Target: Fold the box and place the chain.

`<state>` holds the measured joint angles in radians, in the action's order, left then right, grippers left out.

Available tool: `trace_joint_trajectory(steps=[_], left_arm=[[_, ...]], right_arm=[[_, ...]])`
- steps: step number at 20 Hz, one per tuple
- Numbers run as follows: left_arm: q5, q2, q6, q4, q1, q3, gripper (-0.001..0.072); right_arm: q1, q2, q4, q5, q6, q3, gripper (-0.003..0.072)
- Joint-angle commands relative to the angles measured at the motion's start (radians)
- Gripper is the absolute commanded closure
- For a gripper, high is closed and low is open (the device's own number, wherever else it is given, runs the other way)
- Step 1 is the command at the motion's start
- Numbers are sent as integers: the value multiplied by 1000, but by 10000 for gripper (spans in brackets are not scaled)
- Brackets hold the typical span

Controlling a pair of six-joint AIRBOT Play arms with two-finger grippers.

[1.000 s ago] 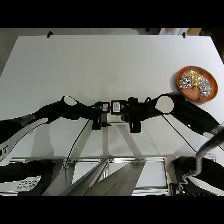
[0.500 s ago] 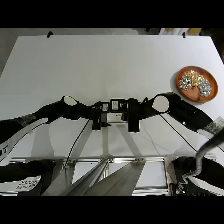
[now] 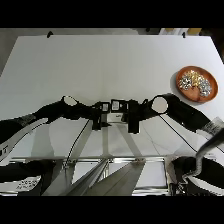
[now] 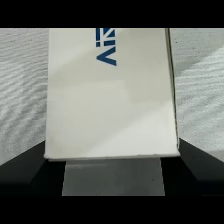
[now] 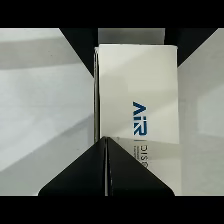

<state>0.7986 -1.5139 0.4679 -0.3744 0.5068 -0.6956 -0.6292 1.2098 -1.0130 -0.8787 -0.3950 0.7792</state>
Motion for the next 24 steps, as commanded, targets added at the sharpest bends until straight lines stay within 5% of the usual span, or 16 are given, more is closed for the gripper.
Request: trace_joint_trajectory(steps=[1,11,20,24], left_arm=[[-2,1,0,0,0,0,557],[-1,1,0,0,0,0,557],[-2,1,0,0,0,0,557],[-2,1,0,0,0,0,557]], right_arm=[[0,3,0,32,-1,-27,666],[0,22,26,32,-1,-36,666],[8,-198,-27,215,-156,-35,666],[165,-253,-65,42,-284,-36,666]])
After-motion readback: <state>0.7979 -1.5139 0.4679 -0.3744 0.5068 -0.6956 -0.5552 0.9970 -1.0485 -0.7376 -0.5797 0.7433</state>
